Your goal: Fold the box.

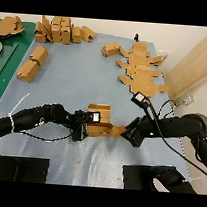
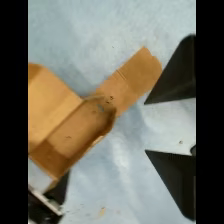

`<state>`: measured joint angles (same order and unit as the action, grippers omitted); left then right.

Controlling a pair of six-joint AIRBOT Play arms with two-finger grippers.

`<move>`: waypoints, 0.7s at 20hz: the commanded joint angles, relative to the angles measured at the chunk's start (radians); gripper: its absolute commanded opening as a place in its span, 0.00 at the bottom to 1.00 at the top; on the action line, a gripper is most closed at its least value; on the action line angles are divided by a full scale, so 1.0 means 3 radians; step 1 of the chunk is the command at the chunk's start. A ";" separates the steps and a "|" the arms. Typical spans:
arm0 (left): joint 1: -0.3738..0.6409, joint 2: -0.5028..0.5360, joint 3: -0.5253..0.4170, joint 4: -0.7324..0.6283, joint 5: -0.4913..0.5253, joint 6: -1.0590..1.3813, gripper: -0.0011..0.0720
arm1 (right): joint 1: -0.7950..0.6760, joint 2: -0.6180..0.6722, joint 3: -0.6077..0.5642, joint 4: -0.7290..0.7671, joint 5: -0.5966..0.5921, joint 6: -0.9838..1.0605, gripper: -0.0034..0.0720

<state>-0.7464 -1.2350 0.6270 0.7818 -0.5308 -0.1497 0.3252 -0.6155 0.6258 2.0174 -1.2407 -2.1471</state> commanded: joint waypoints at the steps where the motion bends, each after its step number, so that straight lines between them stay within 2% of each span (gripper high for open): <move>1: -0.0001 -0.0001 -0.0001 0.0000 0.0001 0.0001 0.66 | 0.0148 0.0013 -0.0332 -0.0168 0.0359 -0.0585 0.68; 6: -0.0003 0.0000 -0.0001 0.0000 -0.0003 0.0001 0.66 | 0.0146 -0.0498 -0.0429 -0.0150 0.1199 -0.1354 0.68; 12: -0.0001 0.0000 -0.0001 0.0000 -0.0001 0.0001 0.66 | 0.0146 -0.0980 -0.0429 -0.0055 0.1320 -0.2258 0.68; 14: -0.0003 0.0000 -0.0001 0.0000 -0.0001 0.0001 0.66 | 0.0146 -0.1054 -0.0429 0.0010 0.1363 -0.2369 0.68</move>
<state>-0.7467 -1.2350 0.6270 0.7818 -0.5312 -0.1497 0.3679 -0.8864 0.4984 1.9961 -0.8631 -2.7392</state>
